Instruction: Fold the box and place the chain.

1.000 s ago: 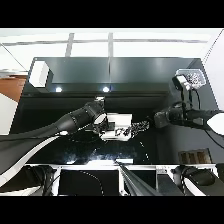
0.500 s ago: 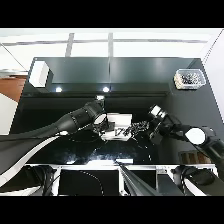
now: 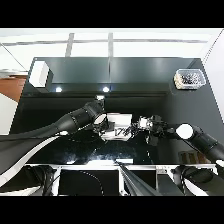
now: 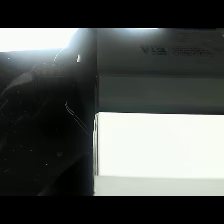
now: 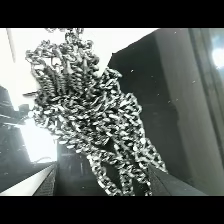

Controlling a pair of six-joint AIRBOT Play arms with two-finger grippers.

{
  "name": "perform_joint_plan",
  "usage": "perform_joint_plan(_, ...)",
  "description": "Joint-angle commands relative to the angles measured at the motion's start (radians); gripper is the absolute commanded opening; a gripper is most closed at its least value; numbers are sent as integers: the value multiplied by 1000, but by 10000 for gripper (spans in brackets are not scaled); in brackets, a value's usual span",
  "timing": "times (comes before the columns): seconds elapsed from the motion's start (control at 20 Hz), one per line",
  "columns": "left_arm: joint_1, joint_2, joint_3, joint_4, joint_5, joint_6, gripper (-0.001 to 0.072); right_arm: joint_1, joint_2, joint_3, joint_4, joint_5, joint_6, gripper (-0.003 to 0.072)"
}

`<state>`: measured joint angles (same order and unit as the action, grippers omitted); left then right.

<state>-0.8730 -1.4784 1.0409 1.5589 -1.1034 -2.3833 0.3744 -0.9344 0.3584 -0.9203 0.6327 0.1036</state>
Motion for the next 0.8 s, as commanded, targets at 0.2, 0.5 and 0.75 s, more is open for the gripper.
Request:
perform_joint_plan(0.2, 1, 0, 0, 0, 3, 0, 35, 2, -79, 14, 86, -71, -55, 692)
perform_joint_plan(0.5, 1, 0, 0, 0, 2, 0, 35, 4, -109, 14, 120, -79, -55, 692)
perform_joint_plan(0.75, 1, 0, 0, 0, 2, 0, 35, 3, -110, 16, 160, -71, -52, 119)
